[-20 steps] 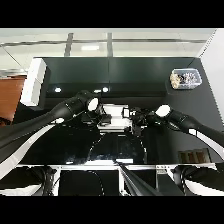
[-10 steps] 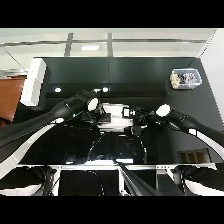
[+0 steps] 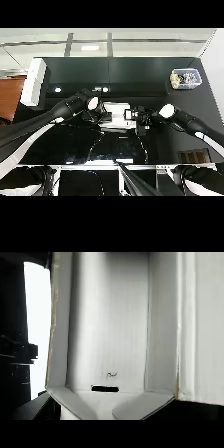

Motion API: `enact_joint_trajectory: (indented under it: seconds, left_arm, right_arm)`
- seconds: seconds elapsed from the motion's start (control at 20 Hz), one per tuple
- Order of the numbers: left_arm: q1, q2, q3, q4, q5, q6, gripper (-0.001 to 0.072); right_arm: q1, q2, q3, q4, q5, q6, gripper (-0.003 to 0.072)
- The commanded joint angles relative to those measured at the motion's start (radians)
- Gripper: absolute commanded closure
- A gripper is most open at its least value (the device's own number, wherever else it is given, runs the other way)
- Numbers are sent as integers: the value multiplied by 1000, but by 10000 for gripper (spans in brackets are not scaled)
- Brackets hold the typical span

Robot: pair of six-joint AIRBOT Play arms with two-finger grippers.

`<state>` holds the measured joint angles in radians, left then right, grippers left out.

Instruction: Fold the box and place the chain.

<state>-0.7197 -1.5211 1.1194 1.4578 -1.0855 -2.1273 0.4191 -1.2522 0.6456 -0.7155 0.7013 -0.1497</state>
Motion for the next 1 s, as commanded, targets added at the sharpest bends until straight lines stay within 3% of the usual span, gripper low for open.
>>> enact_joint_trajectory:
  seconds: [0.0, 0.2, 0.25, 0.35, 0.4, 0.55, 0.6, 0.65, 0.95]
  left_arm:
    - [-1, -2, 7, 5, -5, -9, 688]
    - [-1, -14, 7, 34, -30, -28, 688]
    - [-3, -14, 8, 33, -30, -28, 688]
    - [-5, -15, 8, 34, -31, -28, 688]
    - [-5, -15, 8, 33, -30, -27, 688]
    - [-5, -15, 8, 25, -23, -27, 687]
    - [-5, -15, 8, 24, -23, -27, 687]
    - [-5, -15, 8, 24, -23, -26, 687]
    - [-5, -15, 8, 20, -24, -23, 687]
  right_arm:
    - [-3, 38, 0, -48, 9, 13, 15]
    - [-3, 38, 0, -45, 9, 13, 16]
    - [-3, 38, 0, -45, 9, 12, 149]
    - [-3, 38, 0, -39, 9, 12, 297]
    - [-3, 38, 0, -24, 10, 12, 441]
    - [1, 24, 0, 95, 13, 11, 447]
    - [6, 14, 0, 137, 13, 10, 555]
    - [11, 4, 0, 167, 13, 10, 568]
    - [27, -58, -1, 243, -6, 11, 557]
